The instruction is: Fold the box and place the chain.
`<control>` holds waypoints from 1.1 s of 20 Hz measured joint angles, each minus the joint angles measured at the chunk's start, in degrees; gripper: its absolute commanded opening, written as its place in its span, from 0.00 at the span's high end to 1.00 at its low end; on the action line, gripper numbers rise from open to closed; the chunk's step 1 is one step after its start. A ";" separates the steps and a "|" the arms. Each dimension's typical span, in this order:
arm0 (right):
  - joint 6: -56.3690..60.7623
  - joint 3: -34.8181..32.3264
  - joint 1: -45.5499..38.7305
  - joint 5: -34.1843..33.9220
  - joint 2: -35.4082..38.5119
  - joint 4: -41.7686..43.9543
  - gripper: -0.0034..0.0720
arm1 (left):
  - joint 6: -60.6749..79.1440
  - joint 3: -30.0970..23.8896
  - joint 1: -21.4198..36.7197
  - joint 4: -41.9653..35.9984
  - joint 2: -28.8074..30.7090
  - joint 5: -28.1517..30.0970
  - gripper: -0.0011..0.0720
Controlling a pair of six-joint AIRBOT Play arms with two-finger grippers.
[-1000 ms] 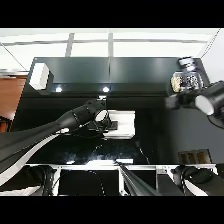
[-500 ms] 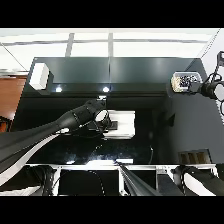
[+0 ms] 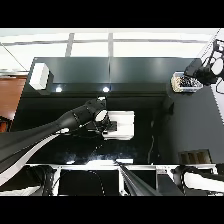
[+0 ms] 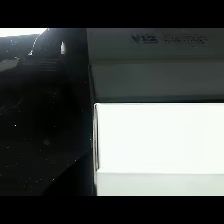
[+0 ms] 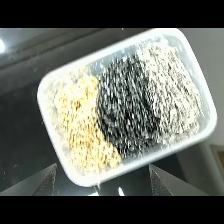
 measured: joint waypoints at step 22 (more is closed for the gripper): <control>-2.62 15.37 -6.60 0.98 -21.73 8.26 0.95 | 0.02 0.00 0.00 0.00 0.00 0.24 0.95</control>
